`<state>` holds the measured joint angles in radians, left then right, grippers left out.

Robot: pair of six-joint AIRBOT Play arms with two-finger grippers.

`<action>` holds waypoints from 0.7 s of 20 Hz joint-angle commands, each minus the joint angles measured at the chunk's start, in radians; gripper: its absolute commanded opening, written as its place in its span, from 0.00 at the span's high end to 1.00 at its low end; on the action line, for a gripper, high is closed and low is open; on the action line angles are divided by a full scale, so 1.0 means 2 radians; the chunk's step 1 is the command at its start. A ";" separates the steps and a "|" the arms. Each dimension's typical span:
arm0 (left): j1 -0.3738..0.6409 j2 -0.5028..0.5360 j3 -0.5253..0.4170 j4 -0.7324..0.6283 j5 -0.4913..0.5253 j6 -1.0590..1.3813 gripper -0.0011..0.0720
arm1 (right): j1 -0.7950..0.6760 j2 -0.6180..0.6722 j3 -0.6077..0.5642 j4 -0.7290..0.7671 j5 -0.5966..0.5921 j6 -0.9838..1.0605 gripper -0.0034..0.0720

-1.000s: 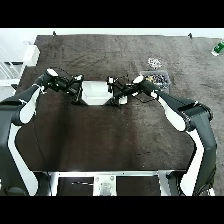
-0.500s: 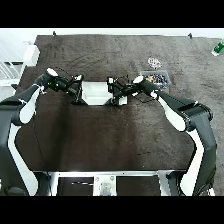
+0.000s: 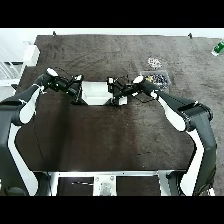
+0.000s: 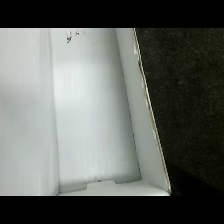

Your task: Fold the box and place the chain.

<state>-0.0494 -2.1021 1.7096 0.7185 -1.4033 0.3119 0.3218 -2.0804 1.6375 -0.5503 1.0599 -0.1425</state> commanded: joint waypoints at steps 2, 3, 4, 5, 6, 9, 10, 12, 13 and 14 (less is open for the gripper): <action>0.000 0.000 0.000 0.000 0.000 0.000 0.22 | 0.000 0.000 0.000 0.000 0.000 0.000 0.23; 0.000 0.000 0.000 0.000 0.000 0.000 0.23 | 0.001 0.000 0.000 0.000 0.000 0.000 0.23; 0.000 0.000 0.000 0.000 0.000 0.000 0.22 | 0.001 0.000 0.000 0.000 0.000 0.000 0.23; 0.000 0.000 0.000 0.000 0.000 0.000 0.23 | 0.000 0.000 0.000 0.000 0.000 0.000 0.23; 0.000 0.000 0.000 0.000 0.000 0.000 0.23 | 0.000 0.000 0.000 0.000 0.000 0.000 0.23; 0.000 0.000 0.000 0.000 0.000 0.001 0.22 | 0.002 0.000 0.000 0.000 0.000 0.001 0.23; 0.000 0.000 0.000 0.000 0.000 0.001 0.23 | 0.003 0.000 0.000 0.000 0.002 0.002 0.23; 0.000 0.000 0.000 0.000 0.001 0.001 0.22 | 0.003 0.000 0.001 -0.002 0.002 -0.014 0.01; 0.000 0.000 0.000 0.000 0.003 0.001 0.23 | 0.003 0.000 0.001 -0.004 0.002 -0.020 0.00; 0.000 0.000 0.000 0.000 0.004 0.001 0.23 | 0.002 0.001 0.001 -0.006 0.001 -0.027 0.00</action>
